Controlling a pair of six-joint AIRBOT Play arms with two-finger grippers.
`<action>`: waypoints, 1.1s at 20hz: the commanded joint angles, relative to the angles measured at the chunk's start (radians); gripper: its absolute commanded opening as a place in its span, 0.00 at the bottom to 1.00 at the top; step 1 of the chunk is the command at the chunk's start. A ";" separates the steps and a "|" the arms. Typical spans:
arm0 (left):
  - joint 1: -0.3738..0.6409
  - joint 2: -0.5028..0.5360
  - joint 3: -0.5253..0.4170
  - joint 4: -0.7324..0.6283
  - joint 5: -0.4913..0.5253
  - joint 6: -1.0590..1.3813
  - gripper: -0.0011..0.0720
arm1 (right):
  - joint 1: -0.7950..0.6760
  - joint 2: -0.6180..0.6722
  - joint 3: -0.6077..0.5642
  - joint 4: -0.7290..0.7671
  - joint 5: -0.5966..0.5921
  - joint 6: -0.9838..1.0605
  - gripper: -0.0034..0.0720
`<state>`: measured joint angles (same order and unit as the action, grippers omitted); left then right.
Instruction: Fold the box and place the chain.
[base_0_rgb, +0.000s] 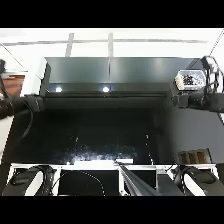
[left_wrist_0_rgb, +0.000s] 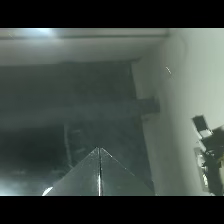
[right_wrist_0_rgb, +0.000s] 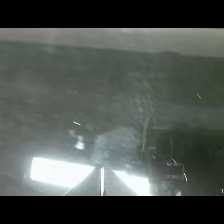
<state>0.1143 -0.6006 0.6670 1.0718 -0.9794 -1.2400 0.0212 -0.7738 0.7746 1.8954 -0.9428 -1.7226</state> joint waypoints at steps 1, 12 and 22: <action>-0.048 0.180 -0.159 -0.001 0.024 -0.040 0.05 | 0.008 0.041 -0.135 -0.035 0.150 0.055 0.07; -0.045 0.226 -0.163 0.044 0.002 -0.043 0.05 | 0.008 0.041 -0.135 -0.034 0.150 0.055 0.07; -0.045 0.226 -0.163 0.045 0.002 -0.043 0.05 | 0.008 0.041 -0.135 -0.034 0.150 0.055 0.07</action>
<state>0.0692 -0.3756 0.5041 1.1172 -0.9775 -1.2831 0.0288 -0.7334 0.6403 1.8610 -0.7929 -1.6684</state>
